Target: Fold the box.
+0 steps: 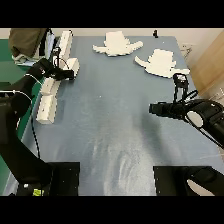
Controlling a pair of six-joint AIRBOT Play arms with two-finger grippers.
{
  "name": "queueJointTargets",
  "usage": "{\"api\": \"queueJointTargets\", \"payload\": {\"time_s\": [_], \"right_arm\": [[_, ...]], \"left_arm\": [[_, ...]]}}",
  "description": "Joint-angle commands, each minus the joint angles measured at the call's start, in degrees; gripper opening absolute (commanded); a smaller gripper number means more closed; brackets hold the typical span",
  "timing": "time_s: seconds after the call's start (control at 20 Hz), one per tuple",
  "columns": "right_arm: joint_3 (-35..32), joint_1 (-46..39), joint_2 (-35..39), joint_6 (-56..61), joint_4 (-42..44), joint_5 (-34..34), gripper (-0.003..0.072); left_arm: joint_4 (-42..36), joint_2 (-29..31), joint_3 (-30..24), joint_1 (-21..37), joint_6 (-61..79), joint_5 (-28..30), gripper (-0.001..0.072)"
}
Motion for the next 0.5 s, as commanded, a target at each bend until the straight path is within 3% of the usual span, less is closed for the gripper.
{"api": "queueJointTargets", "payload": {"time_s": [0.0,0.15,0.45], "right_arm": [[0.0,0.0,-0.5,0.0,0.1,0.0,0.0006],[0.0,0.0,-0.6,0.0,0.1,0.0,0.0006],[0.0,0.0,-0.6,0.0,0.1,0.0,0.0006]], "left_arm": [[0.6,-3.9,4.8,0.2,-1.5,0.7,0.0537],[2.8,-5.0,7.4,0.2,-1.6,0.3,0.0537],[5.2,-5.0,7.4,1.7,-1.3,1.7,0.0536]]}}
